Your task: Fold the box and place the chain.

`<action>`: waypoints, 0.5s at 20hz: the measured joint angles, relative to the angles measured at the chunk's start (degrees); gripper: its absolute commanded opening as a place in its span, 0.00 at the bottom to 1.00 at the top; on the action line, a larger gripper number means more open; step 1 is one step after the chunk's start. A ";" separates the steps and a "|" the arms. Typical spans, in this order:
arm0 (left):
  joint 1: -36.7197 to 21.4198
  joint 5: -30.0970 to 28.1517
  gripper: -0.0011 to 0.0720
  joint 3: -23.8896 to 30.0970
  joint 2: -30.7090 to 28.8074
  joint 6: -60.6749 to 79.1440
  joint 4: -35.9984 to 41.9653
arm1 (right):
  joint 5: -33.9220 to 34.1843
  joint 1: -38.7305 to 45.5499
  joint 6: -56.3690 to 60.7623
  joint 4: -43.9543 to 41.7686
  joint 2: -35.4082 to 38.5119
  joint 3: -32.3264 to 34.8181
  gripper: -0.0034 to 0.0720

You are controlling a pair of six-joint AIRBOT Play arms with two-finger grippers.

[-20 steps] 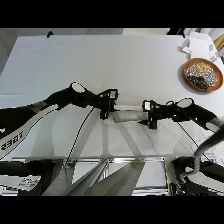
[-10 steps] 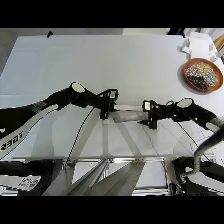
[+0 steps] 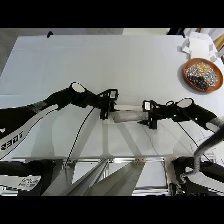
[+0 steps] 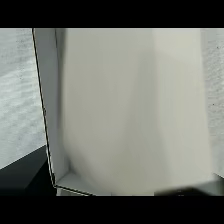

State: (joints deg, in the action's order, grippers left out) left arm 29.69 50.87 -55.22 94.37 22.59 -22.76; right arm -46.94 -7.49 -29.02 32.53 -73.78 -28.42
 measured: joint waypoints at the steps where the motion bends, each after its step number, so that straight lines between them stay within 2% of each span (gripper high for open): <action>1: -0.07 -0.11 0.52 0.00 -0.31 -0.02 -0.24 | -0.09 0.00 -0.37 0.20 0.00 0.00 0.63; 2: -0.17 -0.17 0.60 0.00 -0.81 -0.02 -0.63 | -0.13 0.00 -0.39 0.26 0.00 0.00 0.63; 4: -0.48 0.09 0.62 0.00 -2.49 -0.42 -1.84 | -0.11 0.00 -0.31 0.24 0.00 0.00 0.63; 6: -0.98 0.24 0.72 0.00 -4.87 -2.32 -4.17 | -0.09 -0.02 -0.15 0.17 0.00 0.00 0.63; 10: -1.92 1.11 0.71 0.00 -10.56 -11.08 -13.64 | -0.02 -0.02 0.09 0.02 -0.02 0.00 0.63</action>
State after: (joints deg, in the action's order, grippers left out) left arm 27.77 51.99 -55.22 83.81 11.51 -36.40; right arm -46.96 -7.51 -28.93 32.56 -73.80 -28.42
